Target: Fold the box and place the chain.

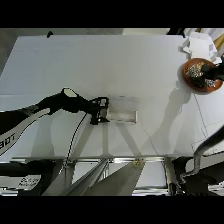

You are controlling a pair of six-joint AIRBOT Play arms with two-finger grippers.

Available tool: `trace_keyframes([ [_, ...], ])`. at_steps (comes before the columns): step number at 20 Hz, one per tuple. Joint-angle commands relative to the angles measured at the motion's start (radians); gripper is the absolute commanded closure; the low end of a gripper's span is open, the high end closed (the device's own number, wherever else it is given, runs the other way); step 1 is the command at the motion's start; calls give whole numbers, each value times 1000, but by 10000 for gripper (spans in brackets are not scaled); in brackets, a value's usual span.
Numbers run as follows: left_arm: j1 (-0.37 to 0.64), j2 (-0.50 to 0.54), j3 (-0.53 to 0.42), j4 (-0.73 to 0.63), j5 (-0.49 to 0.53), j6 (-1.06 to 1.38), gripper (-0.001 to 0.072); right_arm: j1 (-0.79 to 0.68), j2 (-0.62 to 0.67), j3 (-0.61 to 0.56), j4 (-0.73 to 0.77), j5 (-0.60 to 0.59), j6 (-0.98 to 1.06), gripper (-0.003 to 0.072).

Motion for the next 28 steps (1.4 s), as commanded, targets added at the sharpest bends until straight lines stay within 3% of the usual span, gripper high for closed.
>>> trace_keyframes([
  [1, 1, 1, 0, 0, 0, 0, 556, 0, 131, 1, 32, 88, -68, 669],
  [9, 1, 1, 0, 0, 0, 0, 556, 80, 517, 0, 101, 349, -123, 669],
  [16, 1, 1, 0, 0, 0, 0, 556, 246, 712, -9, 137, 625, -101, 669],
  [22, 1, 1, 0, 0, 0, 0, 556, 528, 887, -127, 209, 591, 29, 669],
  [28, 1, 1, 0, 0, 0, 0, 556, 915, 935, -382, 119, 359, 211, 669],
])
